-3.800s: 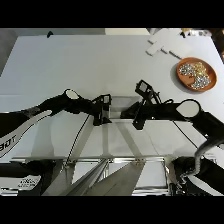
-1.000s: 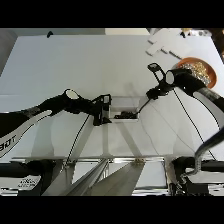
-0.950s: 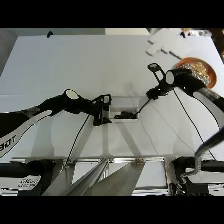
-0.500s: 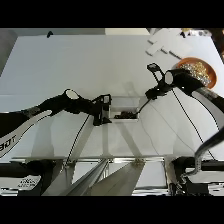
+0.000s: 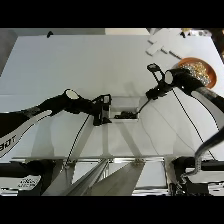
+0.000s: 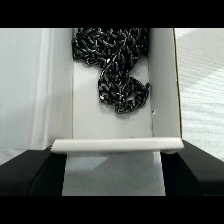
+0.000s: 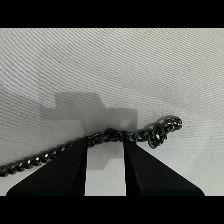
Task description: Fold the box and place the chain.
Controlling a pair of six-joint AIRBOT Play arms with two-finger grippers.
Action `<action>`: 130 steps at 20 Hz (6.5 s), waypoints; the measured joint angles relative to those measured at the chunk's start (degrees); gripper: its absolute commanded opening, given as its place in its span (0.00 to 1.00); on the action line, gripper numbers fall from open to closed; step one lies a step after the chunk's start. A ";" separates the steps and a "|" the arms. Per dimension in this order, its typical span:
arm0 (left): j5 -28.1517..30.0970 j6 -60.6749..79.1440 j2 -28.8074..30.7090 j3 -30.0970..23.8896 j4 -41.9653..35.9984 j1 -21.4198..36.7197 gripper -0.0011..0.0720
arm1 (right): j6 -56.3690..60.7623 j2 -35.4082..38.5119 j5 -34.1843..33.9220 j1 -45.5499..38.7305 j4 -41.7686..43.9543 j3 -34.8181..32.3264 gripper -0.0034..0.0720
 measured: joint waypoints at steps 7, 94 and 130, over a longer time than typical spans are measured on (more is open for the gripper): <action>0.02 0.02 0.00 0.00 0.02 0.00 0.55 | 0.15 -0.02 1.09 -0.02 -1.11 -0.63 0.18; 0.00 0.02 0.00 0.00 0.02 0.00 0.55 | -47.30 16.76 9.07 11.08 34.58 -5.35 0.32; -0.02 -0.09 0.00 0.00 -0.04 0.02 0.55 | -56.08 21.16 -3.50 11.17 34.18 -13.22 0.18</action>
